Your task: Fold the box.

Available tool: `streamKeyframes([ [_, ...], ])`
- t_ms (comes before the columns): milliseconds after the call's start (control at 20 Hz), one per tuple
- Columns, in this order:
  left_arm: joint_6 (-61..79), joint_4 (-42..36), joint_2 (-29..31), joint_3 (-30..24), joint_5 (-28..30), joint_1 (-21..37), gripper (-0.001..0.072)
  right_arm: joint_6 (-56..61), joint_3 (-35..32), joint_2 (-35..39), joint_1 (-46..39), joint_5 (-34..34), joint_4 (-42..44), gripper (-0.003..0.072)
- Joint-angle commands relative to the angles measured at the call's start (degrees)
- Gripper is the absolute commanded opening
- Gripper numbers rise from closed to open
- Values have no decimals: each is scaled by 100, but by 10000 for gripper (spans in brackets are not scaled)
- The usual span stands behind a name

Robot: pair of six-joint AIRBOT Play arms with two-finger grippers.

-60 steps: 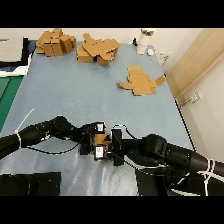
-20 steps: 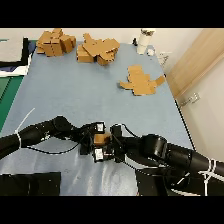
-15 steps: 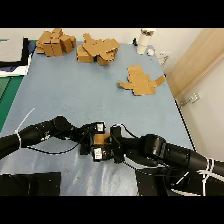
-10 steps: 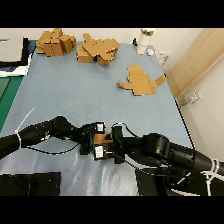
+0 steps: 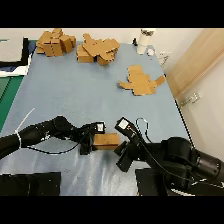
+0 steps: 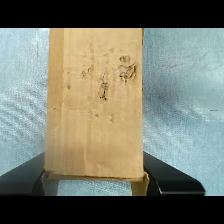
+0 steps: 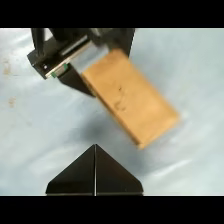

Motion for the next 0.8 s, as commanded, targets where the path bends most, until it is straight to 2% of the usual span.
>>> streamKeyframes([
  [0,-2,2,2,0,0,0,461,1497,-852,133,0,1320,1493,4],
  [50,0,0,2,0,0,0,461,1576,-1102,127,0,2065,1801,4],
  [150,0,2,2,0,0,0,460,2096,-1491,122,-4,3488,1902,4],
  [250,0,2,2,0,2,0,460,2618,-1762,66,-4,4463,1886,4],
  [750,0,2,2,0,0,0,460,2824,-1867,-699,-4,5198,1884,4],
])
